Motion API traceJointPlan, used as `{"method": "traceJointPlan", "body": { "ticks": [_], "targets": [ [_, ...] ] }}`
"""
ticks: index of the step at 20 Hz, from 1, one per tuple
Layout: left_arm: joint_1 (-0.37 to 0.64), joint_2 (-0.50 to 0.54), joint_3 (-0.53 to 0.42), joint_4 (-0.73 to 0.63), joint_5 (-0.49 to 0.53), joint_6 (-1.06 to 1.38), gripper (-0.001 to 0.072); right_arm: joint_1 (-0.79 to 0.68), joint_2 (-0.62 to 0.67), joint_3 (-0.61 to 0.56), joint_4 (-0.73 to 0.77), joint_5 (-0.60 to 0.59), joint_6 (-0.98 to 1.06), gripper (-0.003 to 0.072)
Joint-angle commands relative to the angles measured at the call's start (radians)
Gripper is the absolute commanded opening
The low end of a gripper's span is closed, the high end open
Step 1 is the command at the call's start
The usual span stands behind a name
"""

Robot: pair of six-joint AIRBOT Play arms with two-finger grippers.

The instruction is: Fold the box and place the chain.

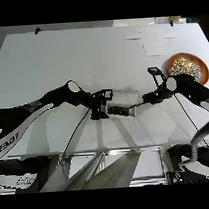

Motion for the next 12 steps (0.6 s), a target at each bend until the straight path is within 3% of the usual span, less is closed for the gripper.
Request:
{"method": "traceJointPlan", "body": {
  "ticks": [1, 6, 12],
  "targets": [
    [0.0, 0.0, 0.001, 0.0, 0.0, 0.0, 0.0135, 0.001, 0.072, 0.0, 0.005, 0.025, -0.017, 0.0014],
    [0.0, 0.0, 0.001, 0.0, 0.0, 0.0, 0.0135, 0.001, 0.169, -0.002, 0.013, 0.055, -0.038, 0.0013],
    [0.0, 0.0, 0.001, 0.0, 0.0, 0.0, 0.0135, 0.001, 0.403, -0.001, 0.425, 0.159, -0.333, 0.0014]
  ]
}}
